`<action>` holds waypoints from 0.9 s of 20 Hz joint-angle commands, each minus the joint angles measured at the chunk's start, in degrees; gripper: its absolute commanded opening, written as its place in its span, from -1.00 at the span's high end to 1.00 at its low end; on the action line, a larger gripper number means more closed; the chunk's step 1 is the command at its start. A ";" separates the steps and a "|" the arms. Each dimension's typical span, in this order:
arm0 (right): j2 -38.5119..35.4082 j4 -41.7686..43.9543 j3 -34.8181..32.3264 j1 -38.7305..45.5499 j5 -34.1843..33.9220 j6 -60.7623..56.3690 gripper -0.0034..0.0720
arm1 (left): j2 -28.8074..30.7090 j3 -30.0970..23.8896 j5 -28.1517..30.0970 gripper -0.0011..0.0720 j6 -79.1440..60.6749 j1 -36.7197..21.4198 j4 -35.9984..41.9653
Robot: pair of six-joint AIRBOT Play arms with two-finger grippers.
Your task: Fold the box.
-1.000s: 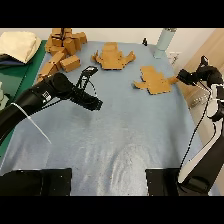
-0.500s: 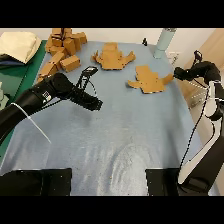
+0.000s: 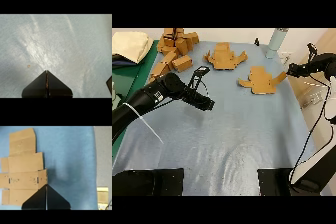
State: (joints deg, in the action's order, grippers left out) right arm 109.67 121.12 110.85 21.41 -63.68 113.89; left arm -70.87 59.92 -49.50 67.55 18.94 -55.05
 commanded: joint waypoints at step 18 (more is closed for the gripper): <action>-4.74 -18.25 -10.34 -1.73 -2.38 -4.98 -0.03 | -0.02 0.02 0.00 0.94 -0.02 0.02 -0.02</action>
State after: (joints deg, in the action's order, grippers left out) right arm 104.64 106.21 100.57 19.62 -67.77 109.51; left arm -70.87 59.92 -49.50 67.55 18.92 -55.07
